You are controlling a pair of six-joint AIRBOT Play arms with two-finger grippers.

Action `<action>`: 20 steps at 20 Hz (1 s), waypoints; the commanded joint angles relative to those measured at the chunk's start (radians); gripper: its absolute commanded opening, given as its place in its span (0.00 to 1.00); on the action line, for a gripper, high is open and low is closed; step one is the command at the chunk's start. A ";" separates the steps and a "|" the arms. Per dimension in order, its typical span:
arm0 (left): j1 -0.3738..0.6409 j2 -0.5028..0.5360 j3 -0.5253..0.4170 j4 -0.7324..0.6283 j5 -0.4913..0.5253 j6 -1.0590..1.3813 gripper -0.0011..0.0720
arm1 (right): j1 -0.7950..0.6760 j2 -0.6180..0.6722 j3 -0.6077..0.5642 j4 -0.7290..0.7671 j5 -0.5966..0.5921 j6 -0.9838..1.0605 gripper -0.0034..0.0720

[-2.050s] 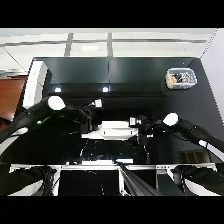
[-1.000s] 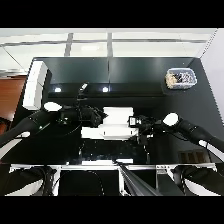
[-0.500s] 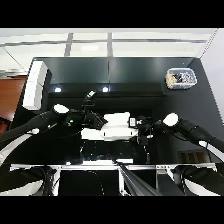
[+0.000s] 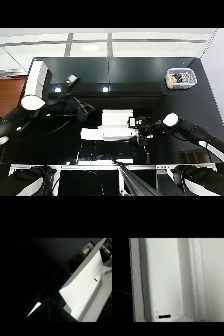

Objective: Fold the box and place the chain.

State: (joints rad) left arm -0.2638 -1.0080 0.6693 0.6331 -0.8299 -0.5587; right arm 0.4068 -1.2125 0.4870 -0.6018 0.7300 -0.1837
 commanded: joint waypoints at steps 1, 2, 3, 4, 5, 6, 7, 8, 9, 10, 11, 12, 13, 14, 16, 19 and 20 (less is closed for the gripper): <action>0.078 0.204 -0.090 0.084 -0.022 -0.050 0.06 | 0.000 0.000 0.001 0.000 -0.001 0.000 0.22; 0.083 0.246 -0.148 0.076 -0.022 -0.043 0.06 | 0.000 0.000 0.001 -0.001 0.000 0.000 0.22; 0.083 0.277 -0.204 0.051 -0.024 -0.007 0.06 | 0.000 0.000 0.001 0.000 -0.001 0.000 0.22; 0.082 0.297 -0.258 0.014 -0.031 0.064 0.06 | 0.000 0.000 0.001 -0.001 -0.001 0.000 0.22; 0.082 0.302 -0.305 -0.015 -0.053 0.171 0.06 | 0.000 0.000 0.001 0.000 -0.001 0.000 0.22; 0.082 0.298 -0.335 -0.015 -0.080 0.293 0.06 | 0.000 0.000 0.001 -0.001 -0.001 0.000 0.22; 0.082 0.293 -0.352 -0.005 -0.103 0.413 0.06 | 0.000 0.000 0.001 0.000 0.000 0.000 0.22; 0.082 0.288 -0.356 0.014 -0.121 0.516 0.05 | 0.000 0.000 0.001 -0.001 -0.001 0.000 0.22; 0.082 0.283 -0.356 0.018 -0.121 0.571 0.06 | 0.000 0.000 0.001 0.000 -0.001 0.000 0.22; 0.082 0.281 -0.356 0.018 -0.110 0.599 0.06 | 0.000 0.000 0.001 -0.001 -0.001 0.000 0.22; 0.082 0.279 -0.352 0.026 -0.088 0.616 0.27 | 0.000 0.000 0.001 0.000 0.000 0.000 0.22; 0.080 0.269 -0.341 0.038 -0.069 0.622 0.76 | 0.000 0.000 0.001 0.000 -0.001 0.000 0.22; 0.071 0.250 -0.327 0.035 -0.035 0.621 0.98 | 0.000 0.000 0.001 0.000 0.000 0.000 0.22; 0.047 0.219 -0.307 0.040 -0.031 0.643 0.98 | 0.000 0.000 0.001 0.000 -0.001 0.000 0.22; -0.040 0.136 -0.254 0.087 -0.039 0.672 0.98 | 0.000 0.000 0.001 0.000 0.000 0.000 0.22; -0.196 0.001 -0.183 0.188 0.017 0.656 0.98 | 0.000 0.000 0.001 -0.001 0.000 0.000 0.22; -0.227 -0.035 -0.169 0.188 0.041 0.655 0.98 | 0.000 0.000 0.001 0.000 0.000 0.000 0.22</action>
State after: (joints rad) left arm -0.3862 -0.9409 0.4492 0.7609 -0.8471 0.0811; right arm 0.4068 -1.2125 0.4870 -0.6022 0.7288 -0.1833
